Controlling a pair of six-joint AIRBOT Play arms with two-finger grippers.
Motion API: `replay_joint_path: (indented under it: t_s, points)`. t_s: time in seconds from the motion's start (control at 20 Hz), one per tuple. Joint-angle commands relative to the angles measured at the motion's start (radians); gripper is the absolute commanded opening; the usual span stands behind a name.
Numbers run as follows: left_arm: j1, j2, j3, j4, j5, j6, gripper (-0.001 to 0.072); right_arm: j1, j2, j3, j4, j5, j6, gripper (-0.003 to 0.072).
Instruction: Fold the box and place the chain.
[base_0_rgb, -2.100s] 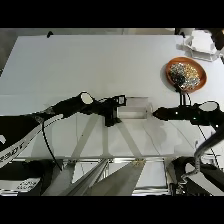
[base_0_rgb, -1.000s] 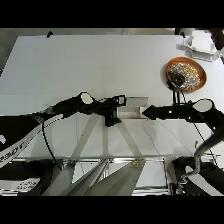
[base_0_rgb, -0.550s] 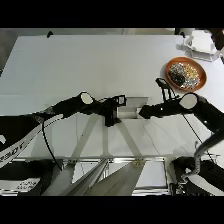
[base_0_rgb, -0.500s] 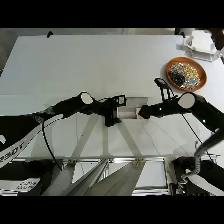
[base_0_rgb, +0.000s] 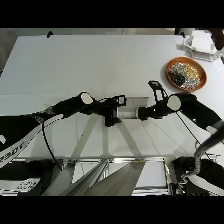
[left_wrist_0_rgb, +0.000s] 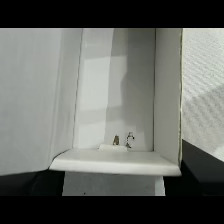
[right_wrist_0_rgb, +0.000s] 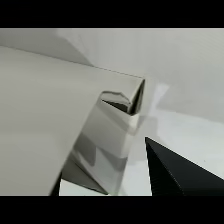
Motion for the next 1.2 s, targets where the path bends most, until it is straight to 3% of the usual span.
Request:
replay_joint_path:
  t_s: [0.0, 0.4, 0.5, 0.9, 1.15]
  points:
    - [0.0, 0.0, 0.001, 0.0, 0.0, 0.0, 0.0089, 0.054, -0.063, 0.029, -0.129, 0.037, 0.12, 0.0525]
    - [0.0, 0.0, 0.001, 0.0, 0.0, 0.0, 0.0089, 0.084, -0.123, 0.114, -0.13, 0.014, 0.163, 0.0516]
    - [0.0, 0.0, 0.001, 0.0, 0.0, 0.0, 0.0089, 0.084, -0.132, 0.114, -0.137, 0.022, 0.163, 0.0455]
    - [0.0, 0.0, 0.001, 0.0, 0.0, 0.0, 0.0089, 0.084, -0.172, 0.114, -0.143, 0.054, 0.185, 0.0357]
    - [0.0, 0.0, 0.001, 0.0, 0.0, 0.0, 0.0089, 0.084, -0.179, 0.114, -0.144, 0.053, 0.185, 0.0148]
